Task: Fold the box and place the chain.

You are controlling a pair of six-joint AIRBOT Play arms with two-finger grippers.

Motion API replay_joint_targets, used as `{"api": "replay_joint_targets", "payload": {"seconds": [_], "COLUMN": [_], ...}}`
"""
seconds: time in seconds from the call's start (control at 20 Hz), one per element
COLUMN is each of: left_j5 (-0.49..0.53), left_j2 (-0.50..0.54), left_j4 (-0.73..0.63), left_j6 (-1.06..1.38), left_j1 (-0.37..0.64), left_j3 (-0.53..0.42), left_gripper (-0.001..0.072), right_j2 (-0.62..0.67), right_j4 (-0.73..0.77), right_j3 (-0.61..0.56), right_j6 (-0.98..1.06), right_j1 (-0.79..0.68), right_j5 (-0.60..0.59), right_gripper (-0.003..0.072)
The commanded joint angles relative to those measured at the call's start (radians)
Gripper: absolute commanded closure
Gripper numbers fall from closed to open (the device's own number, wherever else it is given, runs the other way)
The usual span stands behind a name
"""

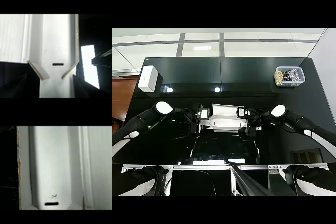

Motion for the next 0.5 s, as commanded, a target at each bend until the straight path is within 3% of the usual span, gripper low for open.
{"api": "replay_joint_targets", "payload": {"seconds": [0.0, 0.15, 0.2, 0.45], "left_j5": [-0.010, -0.004, -0.005, -0.007], "left_j2": [-0.011, -0.011, -0.011, -0.012], "left_j4": [-0.062, -0.064, -0.067, -0.117], "left_j6": [0.020, 0.018, 0.016, -0.019], "left_j1": [-0.015, -0.032, -0.032, -0.034], "left_j3": [0.001, 0.001, 0.001, 0.001], "left_gripper": [0.0257, 0.0403, 0.0482, 0.0491], "right_j2": [-0.001, -0.001, -0.001, -0.001], "right_j4": [0.000, 0.000, 0.000, 0.000], "right_j3": [0.001, 0.001, 0.001, 0.001], "right_j6": [0.000, 0.000, 0.000, 0.000], "right_j1": [0.000, 0.000, 0.000, 0.000], "right_j5": [0.000, 0.000, 0.000, 0.000], "right_gripper": [0.0508, 0.0508, 0.0508, 0.0507]}}
